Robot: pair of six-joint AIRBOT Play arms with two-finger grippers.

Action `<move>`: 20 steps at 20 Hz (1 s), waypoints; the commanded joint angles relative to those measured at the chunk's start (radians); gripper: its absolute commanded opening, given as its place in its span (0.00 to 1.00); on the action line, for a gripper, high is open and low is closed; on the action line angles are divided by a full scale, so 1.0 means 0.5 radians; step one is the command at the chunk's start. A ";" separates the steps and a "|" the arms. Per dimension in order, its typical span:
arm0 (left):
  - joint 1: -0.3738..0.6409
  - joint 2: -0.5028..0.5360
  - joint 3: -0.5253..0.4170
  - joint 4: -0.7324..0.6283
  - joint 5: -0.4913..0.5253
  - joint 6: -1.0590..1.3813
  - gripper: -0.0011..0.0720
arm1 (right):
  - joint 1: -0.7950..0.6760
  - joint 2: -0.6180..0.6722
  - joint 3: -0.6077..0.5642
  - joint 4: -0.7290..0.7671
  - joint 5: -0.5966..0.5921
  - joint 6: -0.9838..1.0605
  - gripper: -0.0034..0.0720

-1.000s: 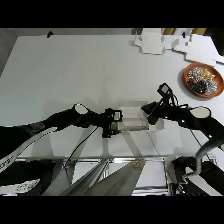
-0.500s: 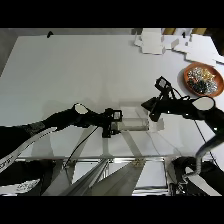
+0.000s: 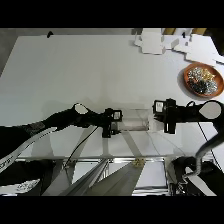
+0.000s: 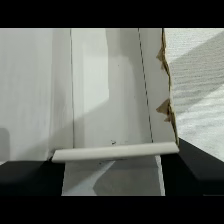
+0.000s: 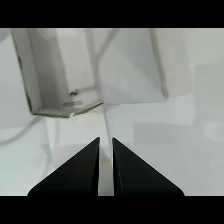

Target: Fold the box and place the chain.

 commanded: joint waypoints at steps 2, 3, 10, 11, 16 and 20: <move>0.000 0.002 -0.001 0.000 0.001 0.000 0.39 | 0.002 -0.048 -0.169 0.023 -0.013 -0.390 0.19; 0.000 0.002 -0.001 0.000 0.001 0.000 0.39 | 0.002 -0.077 -0.194 0.018 -0.039 -0.420 0.20; 0.000 0.002 -0.001 0.000 0.001 0.000 0.39 | 0.002 -0.175 -0.209 0.322 -0.125 -0.544 0.22; 0.000 0.002 -0.001 0.000 0.001 0.000 0.39 | 0.002 -0.180 -0.209 0.375 -0.145 -0.563 0.22; 0.000 0.002 -0.001 0.000 0.001 0.000 0.39 | 0.002 -0.186 -0.214 0.422 -0.188 -0.573 0.22; 0.000 0.002 -0.001 0.000 0.001 0.000 0.39 | 0.002 -0.186 -0.287 0.580 -0.198 -0.703 0.22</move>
